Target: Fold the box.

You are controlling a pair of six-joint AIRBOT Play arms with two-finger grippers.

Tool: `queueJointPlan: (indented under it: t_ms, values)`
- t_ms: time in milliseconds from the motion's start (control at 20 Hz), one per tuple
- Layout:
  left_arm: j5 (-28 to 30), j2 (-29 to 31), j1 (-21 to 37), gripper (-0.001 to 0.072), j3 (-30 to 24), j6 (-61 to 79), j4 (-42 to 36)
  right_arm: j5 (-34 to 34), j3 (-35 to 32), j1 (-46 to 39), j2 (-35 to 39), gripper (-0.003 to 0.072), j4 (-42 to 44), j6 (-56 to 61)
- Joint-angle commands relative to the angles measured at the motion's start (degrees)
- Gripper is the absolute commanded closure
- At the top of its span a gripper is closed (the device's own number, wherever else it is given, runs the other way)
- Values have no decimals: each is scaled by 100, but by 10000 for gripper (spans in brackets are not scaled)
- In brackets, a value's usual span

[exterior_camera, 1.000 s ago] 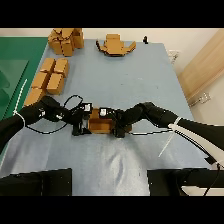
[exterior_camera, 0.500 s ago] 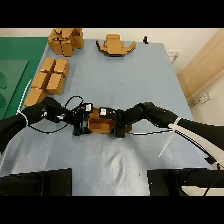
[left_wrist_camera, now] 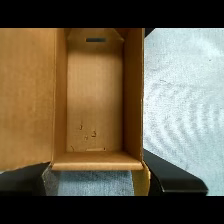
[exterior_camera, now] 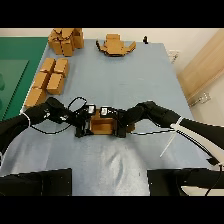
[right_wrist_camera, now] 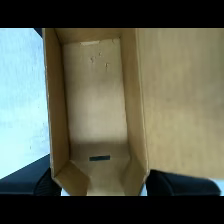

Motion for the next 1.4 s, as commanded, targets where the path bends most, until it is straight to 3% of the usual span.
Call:
queueJointPlan:
  t_ms: [0,350,650,900,950,1000,1050,1200,1350]
  values:
    - [7,-4,-7,414,-2,-144,103,-299,2,-90,116,-34,-227,50]
    - [7,9,0,414,0,-251,160,-874,2,-538,199,-34,-417,229]
    - [9,85,0,415,13,-323,179,-1130,2,-553,1064,-34,-330,240]
    - [48,94,0,415,13,-323,179,-1226,4,-551,1622,-34,372,238]
    - [50,94,0,415,13,-323,179,-1045,11,-538,1652,90,894,236]
    - [50,94,0,415,13,-323,179,-861,44,-496,1631,444,1488,234]
    - [48,94,0,415,13,-323,177,-577,44,-415,1574,679,1847,232]
    - [50,94,0,415,13,-323,179,380,136,-81,1108,684,1971,245]
    - [55,94,0,415,13,-323,186,782,807,20,238,684,1982,400]
